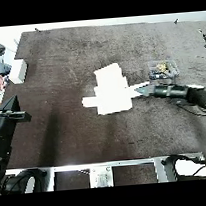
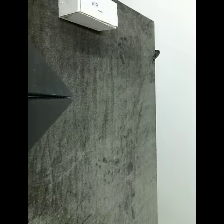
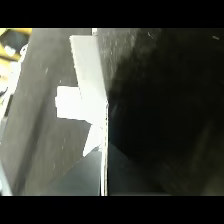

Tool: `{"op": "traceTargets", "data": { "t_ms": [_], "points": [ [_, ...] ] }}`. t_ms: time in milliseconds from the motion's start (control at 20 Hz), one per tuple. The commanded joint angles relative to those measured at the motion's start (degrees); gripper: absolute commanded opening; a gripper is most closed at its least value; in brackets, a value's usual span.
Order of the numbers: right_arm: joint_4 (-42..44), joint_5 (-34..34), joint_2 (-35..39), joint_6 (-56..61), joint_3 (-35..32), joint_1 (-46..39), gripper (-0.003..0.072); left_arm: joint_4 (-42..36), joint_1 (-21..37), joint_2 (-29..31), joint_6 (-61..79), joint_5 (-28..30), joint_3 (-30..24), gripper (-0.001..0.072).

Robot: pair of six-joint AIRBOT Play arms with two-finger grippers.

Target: Fold the box and place the chain.

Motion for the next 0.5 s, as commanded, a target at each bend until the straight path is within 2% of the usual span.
{"op": "traceTargets", "data": {
  "t_ms": [0,50,150,200,250,300,450],
  "points": [
    [8.9,-20.61,1.42,-2.73,-2.36,12.61,0.0012,-0.04,-0.02,0.0,-0.33,1.11,0.07,0.0011],
    [9.73,-26.88,1.38,-2.93,-2.27,15.19,0.0012,-0.04,-0.02,0.0,-0.98,0.96,0.09,0.0012],
    [12.04,-34.38,0.79,-5.33,-2.23,18.8,0.0012,-0.02,-0.02,0.0,-1.01,-0.96,0.09,0.0014],
    [13.77,-35.01,-0.11,-7.65,-1.9,20.02,0.0012,-0.02,-0.02,0.0,-0.85,-2.56,0.13,0.0176],
    [14.86,-35.06,-1.46,-9.49,-1.18,20.98,0.0012,-0.11,-0.02,0.0,-0.9,-4.5,0.17,0.0612],
    [16.35,-35.04,-3.15,-9.77,-0.09,21.49,0.0012,-0.28,-0.02,-0.09,-0.81,-7.19,0.61,0.0702],
    [20.35,-32.22,-7.23,-12.83,2.54,21.73,0.0012,-0.55,-0.02,-2.36,1.57,-16.17,4.07,0.0702]
  ]
}}
